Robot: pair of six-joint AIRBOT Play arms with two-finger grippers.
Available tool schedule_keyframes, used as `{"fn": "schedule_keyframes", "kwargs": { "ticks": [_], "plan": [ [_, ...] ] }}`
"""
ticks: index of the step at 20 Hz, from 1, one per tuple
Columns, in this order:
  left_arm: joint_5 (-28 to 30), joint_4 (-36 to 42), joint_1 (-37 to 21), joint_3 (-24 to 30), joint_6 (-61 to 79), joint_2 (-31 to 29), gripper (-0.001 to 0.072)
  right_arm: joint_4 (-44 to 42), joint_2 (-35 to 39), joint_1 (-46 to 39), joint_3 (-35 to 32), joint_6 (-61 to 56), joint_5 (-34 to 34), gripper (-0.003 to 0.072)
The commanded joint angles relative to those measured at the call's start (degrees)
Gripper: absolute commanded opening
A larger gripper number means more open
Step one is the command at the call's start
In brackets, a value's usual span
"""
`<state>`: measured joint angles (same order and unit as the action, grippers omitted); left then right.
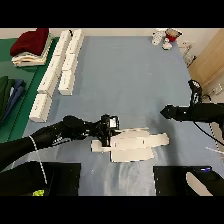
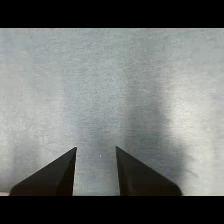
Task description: Fold the box.
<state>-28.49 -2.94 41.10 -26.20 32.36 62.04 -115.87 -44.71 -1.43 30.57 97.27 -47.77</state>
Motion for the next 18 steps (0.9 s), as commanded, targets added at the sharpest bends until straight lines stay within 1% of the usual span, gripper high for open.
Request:
{"fn": "schedule_keyframes", "kwargs": {
  "ticks": [1, 4, 6, 10, 13, 14, 18],
  "plan": [
    [-6.29, 0.04, -2.25, -0.79, -0.09, 0.02, 0.0011, -0.28, 0.02, 0.02, -0.11, -0.02, -0.35, 0.0405],
    [-6.21, -3.10, -5.33, -1.95, -0.26, 0.02, 0.0012, -0.48, 0.02, 0.02, -0.11, -0.02, -0.28, 0.0406],
    [-6.93, -3.69, -7.10, -3.45, -0.50, 0.02, 0.0012, -0.52, 0.02, 0.02, -0.11, -0.02, -0.28, 0.0405],
    [-6.78, -3.76, -7.17, -4.15, -0.44, 0.09, 0.0012, -0.52, 0.02, 0.02, -0.11, -0.02, -0.26, 0.0404],
    [-0.63, -3.74, -7.17, -4.15, 0.57, 0.09, 0.0012, -0.50, 0.02, 0.02, -0.11, -0.31, -0.22, 0.0404],
    [0.57, -3.74, -7.17, -4.15, 1.68, 0.09, 0.0012, -0.50, 0.02, 0.02, -0.11, -0.37, -0.17, 0.0404],
    [1.95, -3.74, -7.17, -4.15, 3.26, 0.09, 0.0012, -0.52, 0.02, 0.02, -0.11, -0.39, 0.09, 0.0404]
  ]
}}
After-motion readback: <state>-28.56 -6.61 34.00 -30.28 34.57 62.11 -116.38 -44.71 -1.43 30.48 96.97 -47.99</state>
